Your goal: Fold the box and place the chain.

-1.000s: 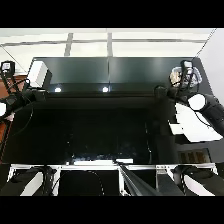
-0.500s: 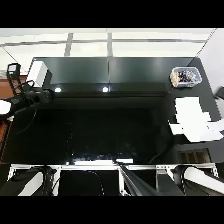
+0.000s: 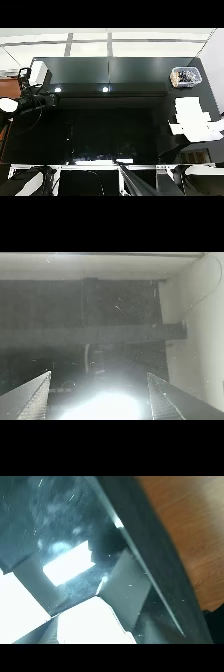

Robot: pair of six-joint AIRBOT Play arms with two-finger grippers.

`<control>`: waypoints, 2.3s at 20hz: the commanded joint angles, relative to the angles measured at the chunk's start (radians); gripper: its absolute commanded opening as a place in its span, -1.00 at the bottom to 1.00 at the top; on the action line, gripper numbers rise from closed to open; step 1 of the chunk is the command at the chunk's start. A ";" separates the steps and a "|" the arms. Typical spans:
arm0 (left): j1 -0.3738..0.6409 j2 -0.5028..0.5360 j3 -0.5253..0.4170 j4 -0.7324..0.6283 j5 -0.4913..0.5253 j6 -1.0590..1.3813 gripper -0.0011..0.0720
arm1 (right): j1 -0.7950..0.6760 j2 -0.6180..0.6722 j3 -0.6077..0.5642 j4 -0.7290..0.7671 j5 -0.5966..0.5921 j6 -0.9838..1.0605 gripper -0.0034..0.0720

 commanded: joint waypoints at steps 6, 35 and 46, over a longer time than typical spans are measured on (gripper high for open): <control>-0.003 -0.004 0.000 0.000 0.001 0.001 0.98 | 0.016 0.076 -0.005 0.094 0.157 -0.103 -0.87; -0.306 -0.723 0.437 -0.574 -0.790 0.193 0.97 | 1.154 0.742 -0.974 0.972 -0.713 -0.318 -0.87; -0.318 -0.770 0.480 -0.396 -0.943 0.348 -0.36 | 1.154 0.742 -0.974 0.964 -0.713 -0.318 -0.87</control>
